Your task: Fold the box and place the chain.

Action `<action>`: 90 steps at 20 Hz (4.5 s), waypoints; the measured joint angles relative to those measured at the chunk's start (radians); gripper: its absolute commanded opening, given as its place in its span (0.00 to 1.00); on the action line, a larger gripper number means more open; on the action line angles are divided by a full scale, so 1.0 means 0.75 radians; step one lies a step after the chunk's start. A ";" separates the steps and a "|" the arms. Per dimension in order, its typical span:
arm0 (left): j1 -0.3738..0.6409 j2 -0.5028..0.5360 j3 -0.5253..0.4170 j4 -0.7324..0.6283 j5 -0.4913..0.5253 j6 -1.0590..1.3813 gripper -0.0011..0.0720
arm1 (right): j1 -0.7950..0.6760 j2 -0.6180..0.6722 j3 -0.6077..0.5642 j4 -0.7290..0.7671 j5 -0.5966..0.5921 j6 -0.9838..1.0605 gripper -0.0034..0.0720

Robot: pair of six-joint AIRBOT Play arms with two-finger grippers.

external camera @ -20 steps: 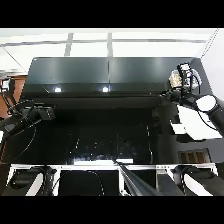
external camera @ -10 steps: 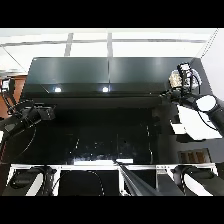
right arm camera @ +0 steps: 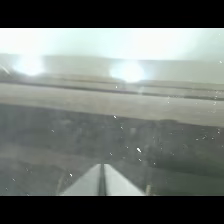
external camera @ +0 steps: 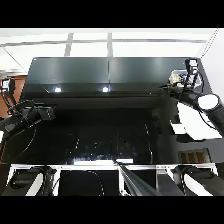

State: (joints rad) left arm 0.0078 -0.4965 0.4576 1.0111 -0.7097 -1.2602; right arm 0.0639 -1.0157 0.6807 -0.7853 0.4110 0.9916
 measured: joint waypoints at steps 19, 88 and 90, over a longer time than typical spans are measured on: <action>-0.001 -0.001 -0.002 -0.003 -0.112 -0.005 0.99 | -1.329 -0.391 0.476 -0.822 0.626 0.557 0.98; -0.202 -1.589 0.845 -0.461 -1.051 0.610 0.05 | 0.333 0.004 -0.052 0.112 0.333 -0.040 0.98; -0.238 -1.489 0.809 -0.436 -1.006 0.640 0.05 | 0.250 0.030 0.067 -0.056 0.510 -0.050 0.98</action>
State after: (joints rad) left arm -0.1707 -1.6131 1.0641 0.6838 -1.4643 -0.7803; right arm 0.2512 -0.9936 0.7311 -0.8272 0.7937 0.9543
